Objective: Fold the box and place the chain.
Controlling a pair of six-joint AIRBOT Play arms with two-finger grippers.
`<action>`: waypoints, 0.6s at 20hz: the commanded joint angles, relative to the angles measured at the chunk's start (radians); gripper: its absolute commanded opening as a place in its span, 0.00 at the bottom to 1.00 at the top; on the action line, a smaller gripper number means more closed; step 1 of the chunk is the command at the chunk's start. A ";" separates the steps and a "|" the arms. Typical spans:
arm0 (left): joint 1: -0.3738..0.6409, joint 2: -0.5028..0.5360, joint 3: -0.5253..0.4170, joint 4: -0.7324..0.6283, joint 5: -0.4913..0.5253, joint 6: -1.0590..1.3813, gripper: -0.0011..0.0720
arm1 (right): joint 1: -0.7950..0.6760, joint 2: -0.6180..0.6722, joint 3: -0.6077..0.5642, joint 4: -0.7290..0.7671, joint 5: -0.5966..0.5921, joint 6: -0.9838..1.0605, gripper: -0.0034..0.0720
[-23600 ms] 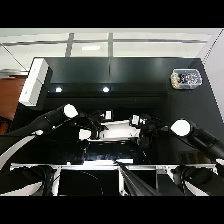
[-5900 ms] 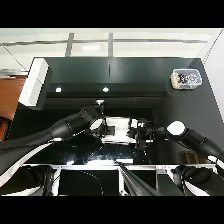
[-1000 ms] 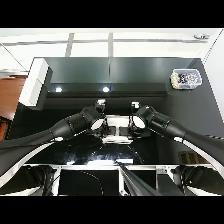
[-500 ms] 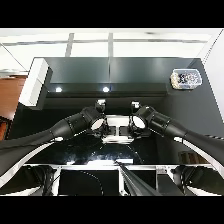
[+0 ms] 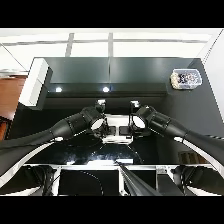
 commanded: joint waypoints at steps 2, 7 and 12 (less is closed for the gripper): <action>0.000 0.000 0.000 -0.001 0.000 -0.002 0.06 | 0.000 0.003 0.006 0.002 -0.002 0.000 0.40; 0.000 0.000 0.000 -0.002 -0.001 -0.002 0.06 | 0.000 0.003 0.013 0.002 -0.008 0.000 0.34; 0.000 0.000 0.000 -0.002 -0.001 -0.002 0.06 | 0.000 0.005 0.017 0.000 0.018 -0.002 0.46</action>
